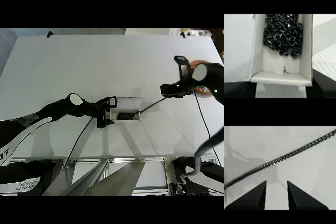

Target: Fold the box and place the chain.

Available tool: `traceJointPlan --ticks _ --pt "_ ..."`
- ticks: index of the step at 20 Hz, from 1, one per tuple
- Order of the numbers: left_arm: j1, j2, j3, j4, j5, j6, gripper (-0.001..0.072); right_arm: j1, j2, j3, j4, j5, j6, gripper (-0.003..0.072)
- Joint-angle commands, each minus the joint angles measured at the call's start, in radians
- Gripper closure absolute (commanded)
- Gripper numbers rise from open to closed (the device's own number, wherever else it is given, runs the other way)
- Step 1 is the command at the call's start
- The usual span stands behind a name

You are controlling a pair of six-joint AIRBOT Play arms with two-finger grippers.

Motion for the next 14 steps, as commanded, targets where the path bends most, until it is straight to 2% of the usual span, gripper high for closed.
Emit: traceJointPlan --ticks 1,8,14 --pt "0.0 0.0 0.0 0.0 0.0 0.0 0.0316 -0.008 -0.099 -0.001 -0.002 -0.026 0.004 0.0402" --pt "0.0 0.0 0.0 0.0 0.0 0.0 0.0316 -0.008 -0.168 -0.001 -0.005 -0.085 0.052 0.0387" --pt "0.0 0.0 0.0 0.0 0.0 0.0 0.0316 -0.008 -0.214 -0.001 -0.011 -0.08 0.056 0.039"
